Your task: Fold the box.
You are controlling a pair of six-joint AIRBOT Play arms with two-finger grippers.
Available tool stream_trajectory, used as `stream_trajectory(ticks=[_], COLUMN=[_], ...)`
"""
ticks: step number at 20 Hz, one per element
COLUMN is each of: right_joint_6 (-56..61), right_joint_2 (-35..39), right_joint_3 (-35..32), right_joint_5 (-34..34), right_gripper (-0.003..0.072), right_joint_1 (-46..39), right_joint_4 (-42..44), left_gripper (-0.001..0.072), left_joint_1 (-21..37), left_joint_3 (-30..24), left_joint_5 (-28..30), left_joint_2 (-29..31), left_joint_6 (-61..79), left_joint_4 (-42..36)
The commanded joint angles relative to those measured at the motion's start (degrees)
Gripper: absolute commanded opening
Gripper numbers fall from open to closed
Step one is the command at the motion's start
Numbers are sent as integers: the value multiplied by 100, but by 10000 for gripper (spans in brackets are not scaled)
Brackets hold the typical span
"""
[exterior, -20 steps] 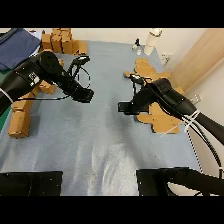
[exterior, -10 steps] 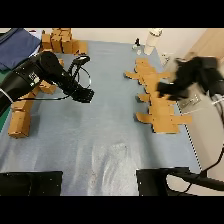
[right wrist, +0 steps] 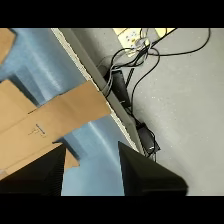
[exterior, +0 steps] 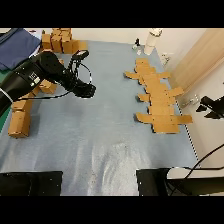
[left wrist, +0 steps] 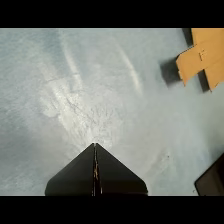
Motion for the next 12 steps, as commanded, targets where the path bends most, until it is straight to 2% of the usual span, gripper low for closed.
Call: stream_trajectory(ticks=[1,2,8,11,12], right_joint_6=[-887,-966,-1646,-2041,-2087], right_joint_2=[-713,-914,-1762,-1792,-1788], right_joint_3=[15,20,234,328,407], right_joint_5=[157,184,59,-365,-614], right_gripper=[505,505,504,498,465], right_joint_1=[-422,-422,-422,-422,-417], right_joint_4=[308,369,1246,1982,2131], left_gripper=[332,561,563,563,563], left_joint_1=[0,2,2,2,2], left_joint_3=[7,7,7,7,7], left_joint_5=[94,98,94,101,98], left_joint_2=[-2,-2,-2,-2,-2], left_joint_6=[-42,-42,-44,-42,-39], left_joint_4=[-358,-525,-1005,-1161,-1202])
